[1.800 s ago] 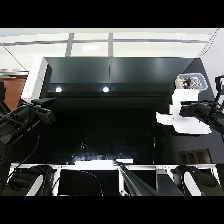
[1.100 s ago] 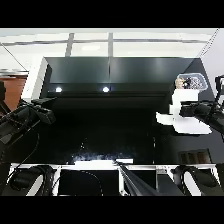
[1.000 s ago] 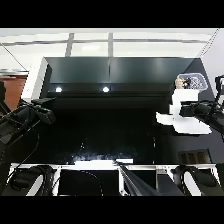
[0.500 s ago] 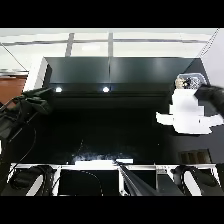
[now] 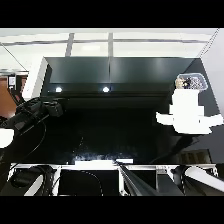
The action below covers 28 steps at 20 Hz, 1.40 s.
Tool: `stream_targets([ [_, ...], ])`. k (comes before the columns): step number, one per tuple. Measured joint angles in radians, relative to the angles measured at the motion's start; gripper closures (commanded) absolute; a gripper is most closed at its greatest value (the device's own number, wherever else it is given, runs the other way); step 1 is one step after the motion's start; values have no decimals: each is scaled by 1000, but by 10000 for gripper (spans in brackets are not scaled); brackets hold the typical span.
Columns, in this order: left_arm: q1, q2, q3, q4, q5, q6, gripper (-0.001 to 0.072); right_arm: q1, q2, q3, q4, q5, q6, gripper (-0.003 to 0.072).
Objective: Fold the box and place the chain.
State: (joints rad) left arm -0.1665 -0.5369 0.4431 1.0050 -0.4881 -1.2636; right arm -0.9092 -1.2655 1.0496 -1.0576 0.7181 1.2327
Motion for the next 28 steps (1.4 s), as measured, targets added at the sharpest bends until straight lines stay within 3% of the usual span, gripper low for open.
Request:
stream_targets([
  [3, 0, -9, 0, 0, -14, 0, -7, -58, -136, 52, -76, 197, -41, -34],
  [6, 0, -12, 0, 0, -22, 0, -7, -79, -218, 78, -29, 338, -206, -34],
  [11, 0, -13, 0, 0, -39, 0, -7, -64, -265, 95, -23, 464, -444, -34],
  [12, 0, -13, 0, 0, -40, 0, -7, -56, -268, 97, -30, 476, -477, 188],
  [13, 0, -13, 0, 0, -41, 0, -7, -49, -271, 97, -32, 481, -502, 472],
  [14, 0, -13, 0, 0, -44, 0, -7, -41, -272, 98, -34, 483, -522, 653],
  [15, 0, -13, 0, 0, -44, 0, -7, -34, -273, 98, -35, 492, -537, 685],
  [21, 0, -13, 0, 0, -45, 0, -7, -15, -264, 97, -3, 595, -573, 682],
  [25, 0, -13, -2, 0, -51, 0, -6, 12, -231, 56, 180, 678, -555, 679],
  [28, 0, -13, -4, -1, -77, 0, -5, 90, -166, -43, 301, 703, -540, 679],
])
